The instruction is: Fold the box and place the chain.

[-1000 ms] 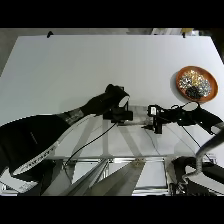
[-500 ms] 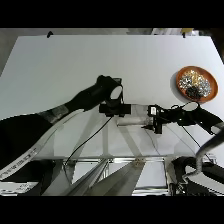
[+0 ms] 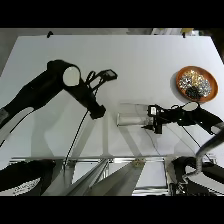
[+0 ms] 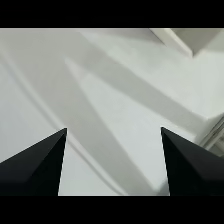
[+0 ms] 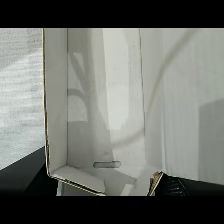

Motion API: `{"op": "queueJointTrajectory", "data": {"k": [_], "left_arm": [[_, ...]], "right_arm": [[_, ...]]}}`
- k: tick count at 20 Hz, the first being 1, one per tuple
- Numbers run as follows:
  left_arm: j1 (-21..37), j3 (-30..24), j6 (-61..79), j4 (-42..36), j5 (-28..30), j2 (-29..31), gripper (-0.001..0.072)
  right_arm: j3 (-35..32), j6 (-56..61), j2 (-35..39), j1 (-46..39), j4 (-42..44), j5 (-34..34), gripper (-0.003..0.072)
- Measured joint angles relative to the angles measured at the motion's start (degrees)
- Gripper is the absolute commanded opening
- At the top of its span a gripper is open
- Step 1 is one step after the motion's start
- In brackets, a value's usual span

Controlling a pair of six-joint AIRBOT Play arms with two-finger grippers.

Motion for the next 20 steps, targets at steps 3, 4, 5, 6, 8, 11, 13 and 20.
{"op": "queueJointTrajectory", "data": {"k": [3, 4, 5, 6, 8, 11, 13, 20], "left_arm": [[1.7, -11.5, 31.4, -10.9, 11.3, 0.8, 0.0655], [2.0, -15.1, 41.6, -15.9, 15.6, 0.5, 0.0704], [2.2, -18.0, 50.4, -21.4, 19.8, 0.0, 0.07], [2.4, -20.0, 57.4, -26.4, 22.7, -0.8, 0.07], [2.4, -22.6, 68.5, -35.4, 27.1, -2.6, 0.07], [2.1, -24.4, 79.3, -43.7, 30.3, -5.3, 0.07], [1.7, -25.0, 83.3, -47.0, 31.8, -6.9, 0.0701], [1.0, -25.4, 88.4, -51.7, 33.7, -9.3, 0.0702]], "right_arm": [[0.0, 0.0, 0.0, 0.0, 0.0, 0.0, 0.0398], [0.0, 0.0, 0.0, 0.0, 0.0, 0.0, 0.0398], [0.0, 0.0, 0.0, 0.0, 0.0, 0.0, 0.0398], [0.0, 0.0, 0.0, 0.0, 0.0, 0.0, 0.0398], [0.0, 0.0, 0.0, 0.0, 0.0, 0.0, 0.0398], [0.0, 0.0, 0.0, 0.0, 0.0, 0.0, 0.0398], [0.0, 0.0, 0.0, 0.0, 0.0, 0.0, 0.0398], [0.0, 0.0, 0.0, 0.0, 0.0, 0.0, 0.0398]]}}
